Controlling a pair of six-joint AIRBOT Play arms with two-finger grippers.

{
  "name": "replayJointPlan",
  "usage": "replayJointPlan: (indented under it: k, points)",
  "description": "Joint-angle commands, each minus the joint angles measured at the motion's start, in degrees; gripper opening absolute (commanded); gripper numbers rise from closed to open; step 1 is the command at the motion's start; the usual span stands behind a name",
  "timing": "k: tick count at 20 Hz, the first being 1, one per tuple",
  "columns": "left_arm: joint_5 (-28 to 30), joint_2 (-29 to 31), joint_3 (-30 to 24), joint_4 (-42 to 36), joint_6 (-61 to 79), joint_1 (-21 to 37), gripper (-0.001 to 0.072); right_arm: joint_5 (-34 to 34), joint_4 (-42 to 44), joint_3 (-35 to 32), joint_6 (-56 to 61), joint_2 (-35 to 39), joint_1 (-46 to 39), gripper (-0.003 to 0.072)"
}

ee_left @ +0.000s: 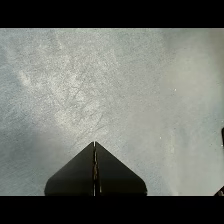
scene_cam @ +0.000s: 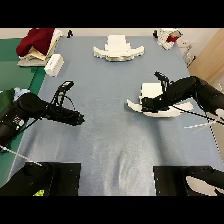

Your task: Fold the box.

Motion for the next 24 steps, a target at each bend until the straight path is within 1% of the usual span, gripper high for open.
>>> replayJointPlan:
  k: [1, 4, 5, 6, 7, 10, 13, 14, 17, 19, 21, 22, 24]
  points:
    - [0.0, 0.04, 0.0, 0.0, 0.0, -0.02, 0.0015, 0.09, 0.17, 0.04, 0.04, -0.11, 0.13, 0.0002]
    - [0.0, 0.04, 0.0, 0.0, 0.0, 0.0, 0.0014, 0.04, 0.22, 0.04, 0.07, -0.13, 0.13, 0.0005]
    - [0.0, 0.04, 0.0, 0.0, 0.0, 0.0, 0.0015, 0.07, 0.15, 0.07, 0.76, -0.13, 0.07, 0.0036]
    - [0.0, 0.04, 0.0, 0.0, 0.02, 0.0, 0.0015, -0.04, -0.7, 0.31, 2.86, -0.13, -0.39, 0.0187]
    - [0.0, 0.04, 0.0, 0.0, 0.0, 0.0, 0.0014, -0.74, -2.95, 1.14, 4.17, -0.13, -1.4, 0.026]
    - [0.0, 0.04, 0.0, 0.0, 0.02, -0.02, 0.0015, -5.86, -14.14, 6.73, 9.73, -0.28, -9.66, 0.0261]
    - [0.24, 0.04, 0.0, 0.0, 0.02, 0.0, 0.0015, -12.31, -21.07, 14.27, 8.55, -3.45, -23.21, 0.0264]
    - [1.4, 0.04, 0.0, 0.0, 0.02, 0.0, 0.0015, -13.64, -21.2, 16.57, 5.49, -5.25, -28.15, 0.0318]
    - [4.0, 0.04, 0.0, 0.0, 0.02, -0.02, 0.0015, -14.78, -17.73, 20.79, -3.54, -11.26, -39.5, 0.0318]
    - [4.37, 0.04, 0.0, -0.24, 0.0, -0.02, 0.0015, -17.46, -10.86, 23.41, -12.02, -16.81, -45.18, 0.0318]
    - [4.37, 0.04, 0.0, -0.24, 0.0, 0.0, 0.0015, -20.28, -4.46, 26.4, -17.75, -22.29, -48.76, 0.0318]
    - [4.35, 0.04, 0.0, -0.26, 0.0, -0.02, 0.0015, -21.09, -2.8, 27.93, -18.73, -24.63, -49.72, 0.0318]
    - [4.35, 0.04, 0.0, -0.26, 0.02, -0.02, 0.0015, -22.75, -2.29, 31.1, -21.14, -28.63, -50.27, 0.0318]
